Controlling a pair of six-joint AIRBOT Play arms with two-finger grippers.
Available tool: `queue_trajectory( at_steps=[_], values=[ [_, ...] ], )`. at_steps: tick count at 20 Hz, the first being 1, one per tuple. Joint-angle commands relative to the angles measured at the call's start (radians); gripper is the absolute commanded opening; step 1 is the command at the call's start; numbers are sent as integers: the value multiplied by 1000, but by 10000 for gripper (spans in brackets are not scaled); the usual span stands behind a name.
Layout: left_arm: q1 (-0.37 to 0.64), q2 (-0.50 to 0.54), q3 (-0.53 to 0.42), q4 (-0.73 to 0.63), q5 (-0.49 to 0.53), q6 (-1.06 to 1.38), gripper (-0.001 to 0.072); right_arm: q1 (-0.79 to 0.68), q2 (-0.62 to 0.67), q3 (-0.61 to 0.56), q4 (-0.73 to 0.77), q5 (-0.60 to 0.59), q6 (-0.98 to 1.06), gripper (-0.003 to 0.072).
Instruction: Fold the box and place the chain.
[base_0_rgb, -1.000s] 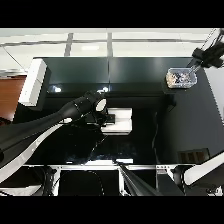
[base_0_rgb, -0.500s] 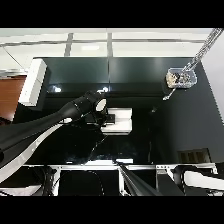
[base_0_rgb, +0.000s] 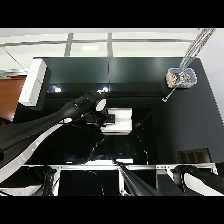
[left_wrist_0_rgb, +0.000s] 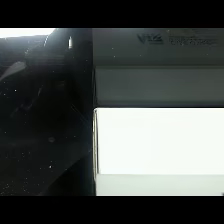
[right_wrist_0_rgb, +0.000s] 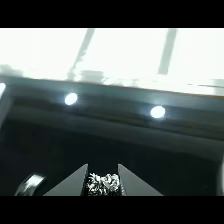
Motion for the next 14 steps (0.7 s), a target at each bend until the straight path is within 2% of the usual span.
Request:
queue_trajectory(
  at_steps=[1, 4, 6, 8, 11, 14],
  values=[
    [1, -1, 0, 0, 0, 1, 29, 78, 63, -61, 10, 82, -11, 13],
    [1, -1, 0, 0, 0, 1, 28, 146, 126, -194, 10, 108, -26, 13],
    [1, -1, 0, 0, 1, 1, 28, 195, 139, -267, 31, 166, -30, 14],
    [1, -1, 0, 0, 2, 1, 28, 255, 139, -339, 70, 174, -41, 14],
    [1, -1, 0, 0, 4, 1, 28, 356, 139, -501, 87, 103, -41, 14],
    [1, -1, 0, 0, 4, 1, 28, 434, 138, -682, 141, -72, -41, 14]
  ],
)
